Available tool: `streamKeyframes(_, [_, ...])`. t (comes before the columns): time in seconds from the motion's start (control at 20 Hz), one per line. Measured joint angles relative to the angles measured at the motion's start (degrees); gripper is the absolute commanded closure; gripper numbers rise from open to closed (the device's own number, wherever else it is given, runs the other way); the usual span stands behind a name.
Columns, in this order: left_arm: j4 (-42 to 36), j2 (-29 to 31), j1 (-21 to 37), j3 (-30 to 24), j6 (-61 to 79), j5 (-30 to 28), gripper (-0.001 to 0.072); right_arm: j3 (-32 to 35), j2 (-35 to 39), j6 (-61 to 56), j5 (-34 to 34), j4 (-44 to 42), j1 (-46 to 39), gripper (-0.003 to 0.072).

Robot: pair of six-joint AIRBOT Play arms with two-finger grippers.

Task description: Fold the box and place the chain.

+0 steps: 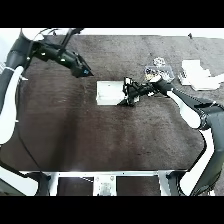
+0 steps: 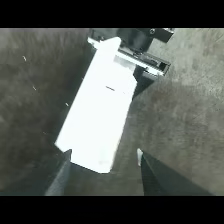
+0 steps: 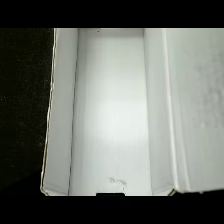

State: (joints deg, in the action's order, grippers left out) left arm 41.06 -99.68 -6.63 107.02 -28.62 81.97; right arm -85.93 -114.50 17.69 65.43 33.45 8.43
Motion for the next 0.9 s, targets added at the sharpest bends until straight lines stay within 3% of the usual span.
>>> streamKeyframes(0.35, [-0.61, -2.32, 3.78, -11.1, 21.4, -7.78, -0.0005, 0.0, 0.0, 0.0, 0.0, 0.02, 0.0, 0.0096])
streamKeyframes(0.65, [-5.9, -7.69, 4.07, -13.11, 31.98, -9.18, -0.0003, 0.0, 0.0, -0.02, 0.0, 0.02, 0.02, 0.0097])
streamKeyframes(0.9, [-4.92, -11.34, 1.46, -13.35, 36.3, -11.8, -0.0004, 0.0, 0.0, -0.02, 0.0, 0.02, 0.02, 0.0096])
